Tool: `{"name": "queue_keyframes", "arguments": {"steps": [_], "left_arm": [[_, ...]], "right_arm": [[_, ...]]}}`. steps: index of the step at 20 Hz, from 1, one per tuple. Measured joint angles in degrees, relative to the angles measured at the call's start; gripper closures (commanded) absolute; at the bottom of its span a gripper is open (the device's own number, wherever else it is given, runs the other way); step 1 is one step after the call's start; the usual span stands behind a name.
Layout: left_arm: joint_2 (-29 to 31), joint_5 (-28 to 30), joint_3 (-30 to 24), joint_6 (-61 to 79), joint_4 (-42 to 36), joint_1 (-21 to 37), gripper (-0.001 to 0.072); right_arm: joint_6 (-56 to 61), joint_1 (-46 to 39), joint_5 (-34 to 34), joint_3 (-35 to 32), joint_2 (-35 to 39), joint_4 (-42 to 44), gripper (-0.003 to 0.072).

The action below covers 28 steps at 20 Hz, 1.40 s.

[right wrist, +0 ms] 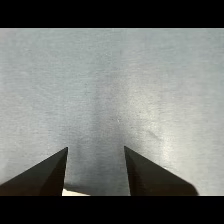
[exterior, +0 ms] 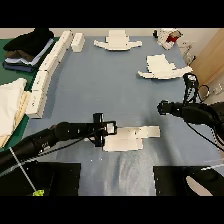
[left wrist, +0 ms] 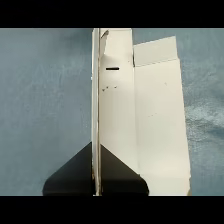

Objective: Fold the box.

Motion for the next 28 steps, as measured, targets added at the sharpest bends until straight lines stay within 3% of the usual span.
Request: {"name": "queue_keyframes", "arguments": {"steps": [5,10,16,25,26,28], "left_arm": [[-5.5,-13.7,7.2,-0.2,-0.4,7.8,0.0697],[-12.0,-22.3,12.5,-0.2,-1.0,11.2,0.0696],[-15.8,-25.9,13.8,-2.1,-3.0,12.1,0.0695],[-16.8,-29.3,13.4,-3.3,-3.7,12.3,0.0695],[-16.9,-29.9,13.4,-3.3,-3.6,12.2,0.0695],[-16.9,-30.0,13.4,-3.3,-3.5,12.2,0.0695]], "right_arm": [[0.0,0.0,0.0,0.0,0.0,0.2,0.0139],[0.0,0.0,0.0,0.0,0.0,0.4,0.0139],[0.0,0.1,0.0,0.0,0.0,0.5,0.0139],[0.0,0.1,-0.1,0.0,0.0,0.6,0.0139],[0.0,0.1,-0.4,0.0,0.0,0.8,0.0164],[0.0,0.1,-1.2,0.0,0.0,1.7,0.0365]]}}
